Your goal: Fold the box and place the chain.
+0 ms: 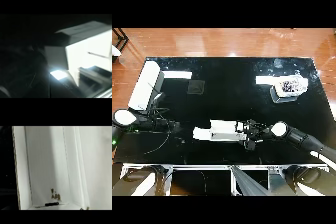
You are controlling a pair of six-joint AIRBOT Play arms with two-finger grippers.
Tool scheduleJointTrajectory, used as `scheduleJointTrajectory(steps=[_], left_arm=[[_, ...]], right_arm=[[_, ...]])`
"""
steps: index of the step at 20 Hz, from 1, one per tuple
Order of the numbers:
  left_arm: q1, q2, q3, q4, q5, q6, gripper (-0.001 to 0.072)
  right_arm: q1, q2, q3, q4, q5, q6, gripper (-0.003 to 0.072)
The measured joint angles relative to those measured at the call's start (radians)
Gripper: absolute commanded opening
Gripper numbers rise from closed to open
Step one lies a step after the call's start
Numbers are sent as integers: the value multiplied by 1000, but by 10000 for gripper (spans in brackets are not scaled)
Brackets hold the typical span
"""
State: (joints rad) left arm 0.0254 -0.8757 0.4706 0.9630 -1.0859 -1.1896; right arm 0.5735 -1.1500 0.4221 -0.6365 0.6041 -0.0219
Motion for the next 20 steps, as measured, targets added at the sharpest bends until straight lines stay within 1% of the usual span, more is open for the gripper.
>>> scheduleJointTrajectory(steps=[2,4,10,13,16,17,18,19,20], left_arm=[[6,-31,-40,-37,18,-50,24],[-10,-74,-64,-80,40,-68,23],[-135,-205,-88,-200,137,-84,23],[-181,-236,-90,-241,169,-87,23],[-199,-248,-91,-262,188,-82,27],[-203,-250,-92,-271,194,-71,96],[-204,-251,-92,-277,194,-56,301],[-206,-251,-88,-285,187,-39,424],[-207,-248,-83,-296,172,-24,499]], right_arm=[[0,0,0,0,0,0,529],[0,0,0,0,0,0,529],[0,0,0,0,0,0,529],[0,0,0,0,0,0,529],[0,0,0,0,0,0,529],[0,0,0,0,0,0,529],[0,0,0,0,0,0,529],[0,0,0,0,0,0,529],[0,0,0,0,0,0,529]])
